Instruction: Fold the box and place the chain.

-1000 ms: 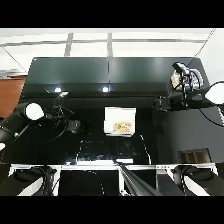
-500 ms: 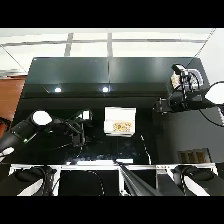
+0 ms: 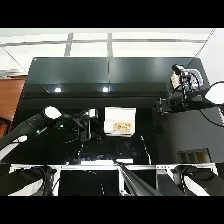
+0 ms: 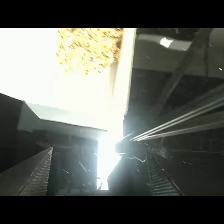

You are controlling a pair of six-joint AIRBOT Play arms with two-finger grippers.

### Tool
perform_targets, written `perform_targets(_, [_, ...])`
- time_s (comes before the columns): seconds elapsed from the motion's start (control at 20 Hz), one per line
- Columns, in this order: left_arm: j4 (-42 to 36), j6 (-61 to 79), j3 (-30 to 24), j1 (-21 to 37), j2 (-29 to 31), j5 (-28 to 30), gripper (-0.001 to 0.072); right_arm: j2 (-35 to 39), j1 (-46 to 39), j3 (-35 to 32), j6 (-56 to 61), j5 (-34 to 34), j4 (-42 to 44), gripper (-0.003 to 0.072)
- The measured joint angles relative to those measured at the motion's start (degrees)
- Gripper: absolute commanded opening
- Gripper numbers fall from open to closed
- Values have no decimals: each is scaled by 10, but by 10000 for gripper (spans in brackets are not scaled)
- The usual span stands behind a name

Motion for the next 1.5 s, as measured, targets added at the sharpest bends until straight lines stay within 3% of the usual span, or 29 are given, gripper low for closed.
perform_targets(0.55, [10,13,70,-20,-82,-11,709,0,0,0,1,11,13,335])
perform_targets(1.05, [-19,13,92,-36,-115,-21,702,0,0,0,-7,-7,13,336])
perform_targets(1.15, [-23,13,92,-42,-116,-23,660,0,0,0,-10,-15,12,335])
perform_targets(1.2, [-24,13,93,-46,-117,-22,540,0,0,0,-12,-19,10,341])
perform_targets(1.25, [-25,13,93,-48,-117,-21,474,0,0,0,-13,-22,7,563])
perform_targets(1.3, [-26,13,93,-50,-117,-21,474,0,1,-1,-15,-26,6,679])
perform_targets(1.5, [-25,13,96,-54,-117,-19,474,-30,32,-6,-44,-42,3,676])
